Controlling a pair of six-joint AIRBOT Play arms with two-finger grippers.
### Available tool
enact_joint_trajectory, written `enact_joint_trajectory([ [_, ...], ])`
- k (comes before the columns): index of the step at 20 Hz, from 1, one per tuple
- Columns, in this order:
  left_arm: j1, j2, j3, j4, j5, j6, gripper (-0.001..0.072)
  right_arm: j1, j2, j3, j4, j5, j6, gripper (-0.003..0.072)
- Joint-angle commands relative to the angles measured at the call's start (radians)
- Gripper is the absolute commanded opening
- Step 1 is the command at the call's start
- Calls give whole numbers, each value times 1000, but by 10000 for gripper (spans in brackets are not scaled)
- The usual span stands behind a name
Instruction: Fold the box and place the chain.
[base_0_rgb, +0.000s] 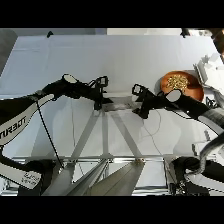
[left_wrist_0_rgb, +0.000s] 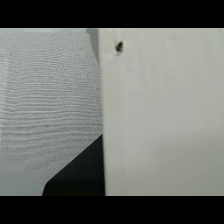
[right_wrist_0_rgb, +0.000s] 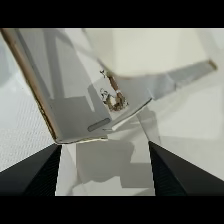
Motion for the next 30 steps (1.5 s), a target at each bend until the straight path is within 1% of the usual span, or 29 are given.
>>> enact_joint_trajectory([
  [1,0,0,0,2,-3,1,7,-4,-35,30,43,58,-105,603],
  [5,0,0,0,2,-3,1,7,-4,-47,63,43,107,-171,603],
  [13,0,0,0,2,-3,1,7,-9,-50,89,57,119,-176,599],
  [15,0,0,0,2,-3,1,7,-39,-87,107,143,198,-267,601],
  [16,0,0,0,2,-3,1,7,-53,-114,124,172,243,-310,602],
  [17,0,0,0,2,-3,1,7,-59,-135,139,172,262,-321,603],
  [23,0,0,0,2,-3,1,7,-59,-220,149,171,272,-369,602],
  [25,0,0,0,2,-3,1,8,-59,-230,149,171,282,-410,600],
  [30,0,0,0,2,-3,1,8,-52,-241,149,172,274,-410,600],
])
